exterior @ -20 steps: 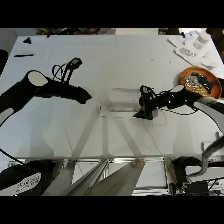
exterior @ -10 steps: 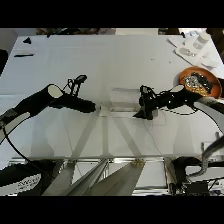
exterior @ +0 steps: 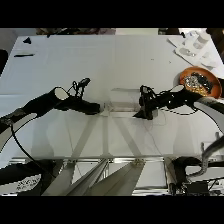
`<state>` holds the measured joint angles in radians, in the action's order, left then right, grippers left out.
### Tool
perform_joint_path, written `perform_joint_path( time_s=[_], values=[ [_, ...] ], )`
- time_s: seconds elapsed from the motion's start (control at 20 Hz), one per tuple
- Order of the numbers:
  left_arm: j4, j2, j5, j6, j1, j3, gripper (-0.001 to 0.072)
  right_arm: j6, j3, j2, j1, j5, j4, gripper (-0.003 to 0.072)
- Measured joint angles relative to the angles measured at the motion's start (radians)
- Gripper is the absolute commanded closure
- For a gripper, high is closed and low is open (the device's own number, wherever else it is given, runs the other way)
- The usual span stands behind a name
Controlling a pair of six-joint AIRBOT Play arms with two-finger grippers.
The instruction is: Fold the box and place the chain.
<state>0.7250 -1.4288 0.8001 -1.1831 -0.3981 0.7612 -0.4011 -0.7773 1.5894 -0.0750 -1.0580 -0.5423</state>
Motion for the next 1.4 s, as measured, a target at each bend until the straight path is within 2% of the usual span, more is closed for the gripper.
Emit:
perform_joint_path(
  time_s=[0.2,0.25,0.3,0.35,0.55,0.65,0.85,0.9,1.0,1.4],
  values=[
    [-0.089,-0.002,0.003,0.064,0.0,0.0,0.0696,0.0,0.0,0.0,0.0,0.0,0.0,0.0365],
    [-0.125,-0.002,0.008,0.094,0.0,0.0,0.0651,0.0,0.0,0.0,0.0,0.0,0.0,0.0365],
    [-0.166,-0.002,0.01,0.124,0.0,0.0,0.0554,0.0,0.0,0.0,0.0,0.0,0.0,0.0365],
    [-0.205,-0.002,0.013,0.15,0.0,0.0,0.0534,0.0,0.0,0.0,0.0,0.0,0.0,0.0365],
    [-0.307,-0.002,0.017,0.214,0.0,0.0,0.0528,0.0,0.0,0.0,0.0,0.0,0.0,0.0365],
    [-0.328,-0.002,0.02,0.228,0.0,0.0,0.0423,0.0,0.0,0.0,0.0,0.0,0.0,0.0365],
    [-0.349,-0.002,0.023,0.239,0.0,0.0,0.0422,0.0,0.0,0.0,0.0,0.0,0.0,0.0365],
    [-0.351,-0.002,0.023,0.241,0.0,0.0,0.0403,0.0,0.0,0.0,0.0,0.0,0.0,0.0365],
    [-0.355,-0.002,0.023,0.242,0.0,0.0,0.032,0.0,0.0,0.0,0.0,0.0,0.0,0.0365],
    [-0.376,-0.002,0.021,0.245,-0.002,0.0,0.0317,0.0,0.0,0.0,0.0,0.0,0.0,0.0365]
  ],
)
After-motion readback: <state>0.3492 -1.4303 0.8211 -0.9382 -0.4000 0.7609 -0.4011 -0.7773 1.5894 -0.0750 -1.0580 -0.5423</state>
